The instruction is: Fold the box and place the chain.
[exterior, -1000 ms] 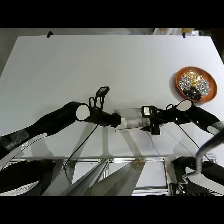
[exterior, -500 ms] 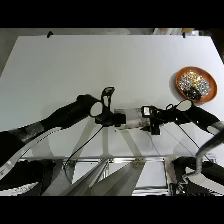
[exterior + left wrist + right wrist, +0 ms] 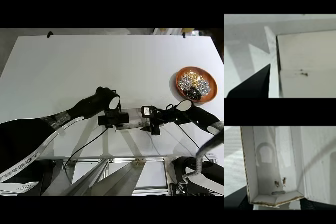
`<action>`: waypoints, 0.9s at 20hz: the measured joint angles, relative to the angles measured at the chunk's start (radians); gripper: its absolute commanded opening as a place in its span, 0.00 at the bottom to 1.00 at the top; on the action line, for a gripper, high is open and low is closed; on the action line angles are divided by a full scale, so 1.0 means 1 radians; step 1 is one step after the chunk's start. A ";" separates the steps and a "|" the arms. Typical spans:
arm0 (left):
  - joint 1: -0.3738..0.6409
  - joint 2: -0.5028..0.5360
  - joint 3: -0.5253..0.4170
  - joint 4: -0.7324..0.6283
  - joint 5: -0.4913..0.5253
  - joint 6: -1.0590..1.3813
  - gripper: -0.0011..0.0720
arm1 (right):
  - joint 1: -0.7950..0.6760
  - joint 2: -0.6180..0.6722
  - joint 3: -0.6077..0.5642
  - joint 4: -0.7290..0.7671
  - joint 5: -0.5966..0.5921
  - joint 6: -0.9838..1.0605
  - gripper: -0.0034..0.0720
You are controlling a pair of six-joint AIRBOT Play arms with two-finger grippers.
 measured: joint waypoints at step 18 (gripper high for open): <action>-0.056 -0.035 0.024 0.115 0.028 -0.157 0.11 | 0.000 0.000 0.000 -0.002 -0.001 0.002 0.63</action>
